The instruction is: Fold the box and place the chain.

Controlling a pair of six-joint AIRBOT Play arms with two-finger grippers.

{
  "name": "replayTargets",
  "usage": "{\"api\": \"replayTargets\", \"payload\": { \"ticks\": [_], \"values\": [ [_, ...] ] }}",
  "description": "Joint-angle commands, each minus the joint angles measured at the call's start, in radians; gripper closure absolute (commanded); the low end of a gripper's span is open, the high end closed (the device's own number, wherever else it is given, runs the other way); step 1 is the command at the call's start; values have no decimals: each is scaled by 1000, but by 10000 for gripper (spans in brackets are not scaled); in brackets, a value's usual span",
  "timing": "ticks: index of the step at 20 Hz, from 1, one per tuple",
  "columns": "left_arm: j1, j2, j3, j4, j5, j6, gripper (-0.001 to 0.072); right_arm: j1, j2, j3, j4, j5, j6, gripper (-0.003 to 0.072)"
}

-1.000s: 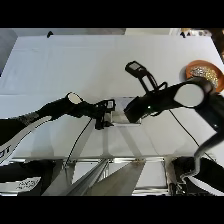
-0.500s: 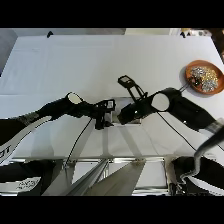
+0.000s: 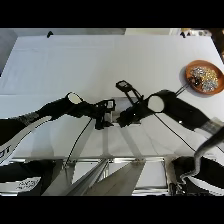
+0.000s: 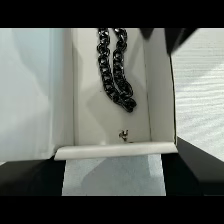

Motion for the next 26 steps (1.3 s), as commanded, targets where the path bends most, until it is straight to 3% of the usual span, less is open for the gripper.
{"api": "replayTargets", "payload": {
  "ticks": [1,4,7,8,9,10,12,17,26],
  "values": [
    [0,0,0,0,0,0,376,-81,109,24,-75,176,10,589],
    [0,0,0,0,0,0,376,-235,231,25,-207,268,58,589],
    [0,0,0,0,0,0,376,-400,253,24,-320,324,79,588],
    [0,0,0,0,0,0,376,-444,244,21,-338,325,79,569],
    [0,0,0,0,0,0,376,-486,228,21,-352,321,79,481],
    [0,0,0,0,0,0,376,-519,209,21,-360,311,79,448],
    [0,0,0,0,0,0,376,-570,154,21,-379,293,84,449],
    [0,0,0,0,0,0,376,-607,-12,21,-430,223,169,448],
    [0,0,0,0,0,0,376,-607,-143,21,-426,66,232,449]
  ]
}}
